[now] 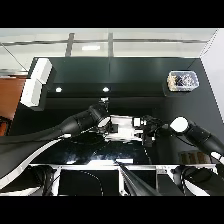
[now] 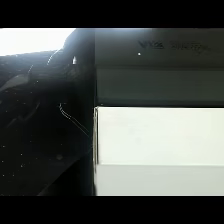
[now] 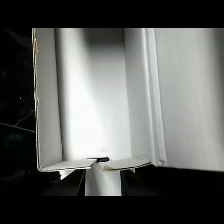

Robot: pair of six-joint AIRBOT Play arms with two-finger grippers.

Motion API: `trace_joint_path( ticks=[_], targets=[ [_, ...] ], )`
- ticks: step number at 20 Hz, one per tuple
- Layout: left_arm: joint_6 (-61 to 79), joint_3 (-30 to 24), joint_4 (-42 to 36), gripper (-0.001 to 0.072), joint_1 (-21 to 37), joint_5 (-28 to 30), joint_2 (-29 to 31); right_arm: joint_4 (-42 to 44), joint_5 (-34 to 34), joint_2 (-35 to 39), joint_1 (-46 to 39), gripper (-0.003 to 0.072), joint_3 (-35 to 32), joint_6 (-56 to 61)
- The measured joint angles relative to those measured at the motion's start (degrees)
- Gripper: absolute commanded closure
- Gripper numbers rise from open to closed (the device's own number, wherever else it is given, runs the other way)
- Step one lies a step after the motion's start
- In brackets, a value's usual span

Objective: Fold the box and place the chain.

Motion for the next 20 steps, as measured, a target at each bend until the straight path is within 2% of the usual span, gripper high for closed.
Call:
trace_joint_path(
  ticks=[16,18,20],
  targets=[
    [0.0,0.0,0.1,0.0682,0.0,0.1,0.0,5.6,-4.0,-2.8,2.8,0.0438,0.0,-0.5],
    [0.0,0.0,0.0,0.0682,0.0,0.2,0.0,5.7,-4.0,-2.9,2.8,0.0287,0.0,-0.5],
    [0.0,0.0,0.0,0.0682,0.0,0.2,0.0,5.9,-3.9,-2.9,2.8,0.0317,0.0,-0.5]
  ],
)
